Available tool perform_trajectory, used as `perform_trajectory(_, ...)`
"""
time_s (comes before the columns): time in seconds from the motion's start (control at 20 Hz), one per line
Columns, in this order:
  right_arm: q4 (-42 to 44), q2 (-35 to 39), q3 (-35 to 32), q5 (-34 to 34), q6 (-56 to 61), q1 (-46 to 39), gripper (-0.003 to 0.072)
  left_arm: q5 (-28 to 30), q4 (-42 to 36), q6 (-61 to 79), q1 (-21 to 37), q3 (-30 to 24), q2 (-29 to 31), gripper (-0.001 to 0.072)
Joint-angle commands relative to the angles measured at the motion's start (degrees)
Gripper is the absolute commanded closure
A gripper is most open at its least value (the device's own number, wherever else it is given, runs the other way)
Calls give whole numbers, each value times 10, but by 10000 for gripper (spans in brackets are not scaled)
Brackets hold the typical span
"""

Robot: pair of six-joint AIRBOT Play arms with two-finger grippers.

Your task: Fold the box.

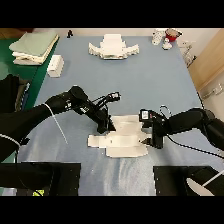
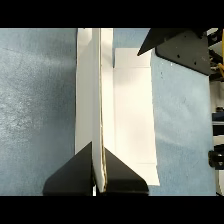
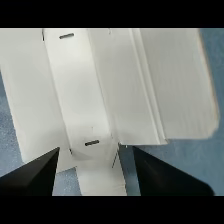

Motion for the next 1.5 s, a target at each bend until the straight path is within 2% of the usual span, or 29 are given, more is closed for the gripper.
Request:
perform_trajectory(0.0, -28, 59, 0, -55, 85, 0, -23, 0, 0, 0, 0, 0, 0, 693)
perform_trajectory(0.1, -37, 97, 0, -78, 139, 0, -26, 0, 0, 0, 0, 0, 0, 693)
perform_trajectory(0.25, -42, 136, 0, -75, 217, 35, -27, 0, 0, 0, 0, 0, 0, 693)
perform_trajectory(0.45, -120, 150, -1, -70, 351, 150, -27, 0, 0, 0, 0, 0, 0, 693)
perform_trajectory(0.65, -235, 150, -52, 3, 559, 327, -26, 0, 0, 0, 0, 0, 0, 693)
perform_trajectory(0.75, -325, 148, -83, 38, 683, 401, -27, 0, 0, 0, 0, 0, 0, 693)
perform_trajectory(0.85, -420, 140, -93, 42, 776, 446, -27, 0, 0, 0, 0, 0, 0, 693)
perform_trajectory(0.95, -452, 129, -93, 43, 801, 458, -27, 0, 0, 0, 0, 0, 0, 693)
perform_trajectory(1.45, -452, 41, -93, 101, 781, 457, -29, 0, 0, 0, 0, 0, 0, 693)
